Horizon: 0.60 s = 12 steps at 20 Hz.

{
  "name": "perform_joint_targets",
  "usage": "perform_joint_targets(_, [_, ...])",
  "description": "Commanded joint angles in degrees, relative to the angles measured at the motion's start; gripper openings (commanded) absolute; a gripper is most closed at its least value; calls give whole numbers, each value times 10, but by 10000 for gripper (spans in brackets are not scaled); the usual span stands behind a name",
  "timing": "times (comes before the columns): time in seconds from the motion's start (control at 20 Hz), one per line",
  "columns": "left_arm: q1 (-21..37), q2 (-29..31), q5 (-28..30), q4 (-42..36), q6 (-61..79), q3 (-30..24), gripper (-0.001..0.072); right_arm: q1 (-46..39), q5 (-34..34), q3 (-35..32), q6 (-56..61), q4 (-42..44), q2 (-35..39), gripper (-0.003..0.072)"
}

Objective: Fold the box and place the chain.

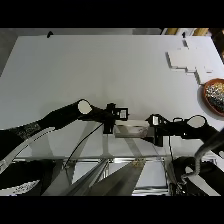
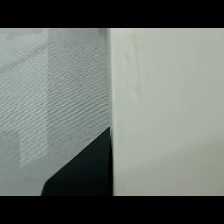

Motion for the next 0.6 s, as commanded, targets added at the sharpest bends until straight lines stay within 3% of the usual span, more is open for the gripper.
perform_joint_targets(0.0, [0, 0, 3, 0, 0, 0, 9, 0, -12, -2, -1, 3, -20, 677])
perform_joint_targets(0.55, [0, 0, 2, 0, -1, 0, 9, 0, -28, -2, -118, 55, -60, 657])
